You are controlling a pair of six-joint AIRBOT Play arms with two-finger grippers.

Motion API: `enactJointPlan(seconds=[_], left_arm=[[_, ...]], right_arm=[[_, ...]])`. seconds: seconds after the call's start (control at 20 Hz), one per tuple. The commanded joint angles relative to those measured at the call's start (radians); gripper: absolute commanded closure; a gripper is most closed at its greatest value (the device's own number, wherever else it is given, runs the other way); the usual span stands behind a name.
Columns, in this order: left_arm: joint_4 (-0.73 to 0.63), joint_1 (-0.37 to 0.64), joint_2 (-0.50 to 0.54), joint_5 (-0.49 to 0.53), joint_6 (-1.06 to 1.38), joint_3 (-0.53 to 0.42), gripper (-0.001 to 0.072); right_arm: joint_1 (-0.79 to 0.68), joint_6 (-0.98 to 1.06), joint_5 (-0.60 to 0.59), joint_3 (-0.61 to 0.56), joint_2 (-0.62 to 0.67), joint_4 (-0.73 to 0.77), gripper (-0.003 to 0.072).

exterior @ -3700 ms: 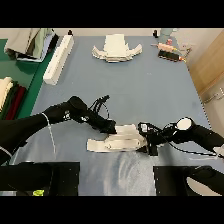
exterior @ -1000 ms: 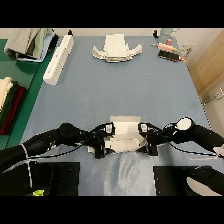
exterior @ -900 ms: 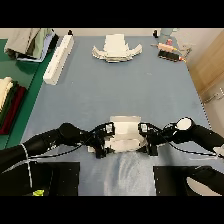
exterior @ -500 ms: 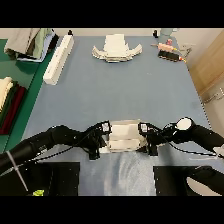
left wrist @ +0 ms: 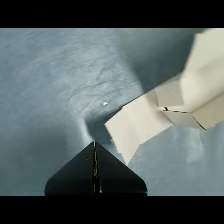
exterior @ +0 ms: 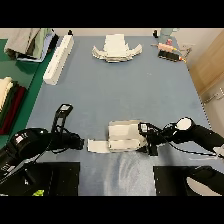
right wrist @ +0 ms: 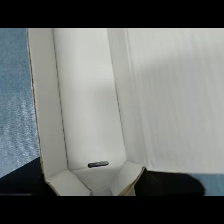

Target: Fold the box.

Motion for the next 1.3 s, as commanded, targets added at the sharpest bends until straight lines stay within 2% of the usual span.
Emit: enactJointPlan(seconds=[0.0, 0.2, 0.45, 0.6, 0.75, 0.8, 0.85, 0.9, 0.95, 1.25], left_arm=[[-0.043, 0.044, -0.001, -0.017, -0.275, -0.057, 0.0690], [-0.296, 0.013, -0.141, 0.217, -0.166, -0.139, 0.0690], [-0.522, -0.097, -0.330, 0.414, -0.015, -0.140, 0.0690], [-0.595, -0.149, -0.329, 0.520, 0.071, -0.114, 0.0690], [-0.593, -0.149, -0.299, 0.528, 0.090, -0.082, 0.0670], [-0.593, -0.149, -0.296, 0.533, 0.092, -0.082, 0.0332], [-0.593, -0.149, -0.299, 0.534, 0.092, -0.082, 0.0176], [-0.586, -0.149, -0.304, 0.531, 0.092, -0.082, 0.0282], [-0.575, -0.149, -0.311, 0.527, 0.092, -0.082, 0.0358], [-0.572, -0.148, -0.325, 0.519, 0.087, -0.082, 0.0354]], right_arm=[[0.000, 0.000, 0.000, 0.000, 0.000, 0.000, 0.0085], [0.000, 0.000, 0.000, 0.000, 0.000, 0.000, 0.0085], [0.000, 0.000, 0.000, 0.000, 0.000, 0.000, 0.0086], [0.000, 0.000, 0.000, 0.000, 0.000, 0.000, 0.0085], [0.000, 0.000, 0.000, 0.000, 0.000, 0.000, 0.0086], [0.000, 0.000, 0.000, 0.000, 0.000, 0.000, 0.0085], [0.000, 0.000, 0.000, 0.000, 0.000, 0.000, 0.0085], [0.000, 0.000, 0.000, 0.000, 0.000, 0.000, 0.0085], [0.000, 0.000, 0.000, 0.000, 0.000, 0.000, 0.0086], [0.000, 0.000, 0.000, 0.000, 0.000, 0.000, 0.0085]])
